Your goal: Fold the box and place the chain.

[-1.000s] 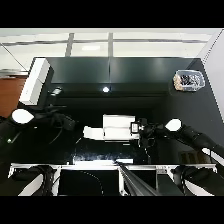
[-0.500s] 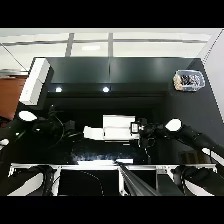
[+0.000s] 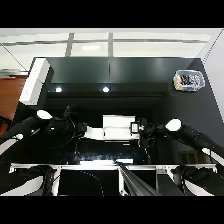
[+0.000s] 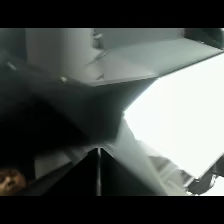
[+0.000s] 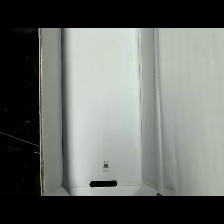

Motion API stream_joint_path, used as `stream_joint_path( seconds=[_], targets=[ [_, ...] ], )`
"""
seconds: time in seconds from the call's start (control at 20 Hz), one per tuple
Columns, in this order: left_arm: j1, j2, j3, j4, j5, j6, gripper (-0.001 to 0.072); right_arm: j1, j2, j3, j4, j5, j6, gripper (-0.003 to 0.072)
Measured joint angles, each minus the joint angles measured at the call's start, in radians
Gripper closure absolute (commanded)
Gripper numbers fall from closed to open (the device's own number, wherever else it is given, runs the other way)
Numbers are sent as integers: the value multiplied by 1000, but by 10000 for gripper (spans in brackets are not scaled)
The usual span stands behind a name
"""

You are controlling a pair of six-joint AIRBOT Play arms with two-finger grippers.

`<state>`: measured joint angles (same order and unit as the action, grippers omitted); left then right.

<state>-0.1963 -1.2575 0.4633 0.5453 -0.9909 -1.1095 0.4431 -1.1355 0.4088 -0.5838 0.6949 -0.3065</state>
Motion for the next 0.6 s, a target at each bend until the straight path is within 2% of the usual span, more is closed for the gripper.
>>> stream_joint_path(
  seconds=[0.05, 0.1, 0.35, 0.6],
  targets=[
    [-7, 16, 8, 0, -6, 0, 23, 0, 0, 0, 0, 0, 1, 225],
    [-12, 35, 15, -5, -12, 0, -4, 0, 0, 0, 0, 0, 2, 225],
    [-34, 114, 29, -4, -14, 3, -4, 0, 0, 0, 0, 0, 3, 225],
    [-128, 136, 31, -7, 20, -13, -2, 0, 0, 0, 0, -1, 3, 225]
  ],
)
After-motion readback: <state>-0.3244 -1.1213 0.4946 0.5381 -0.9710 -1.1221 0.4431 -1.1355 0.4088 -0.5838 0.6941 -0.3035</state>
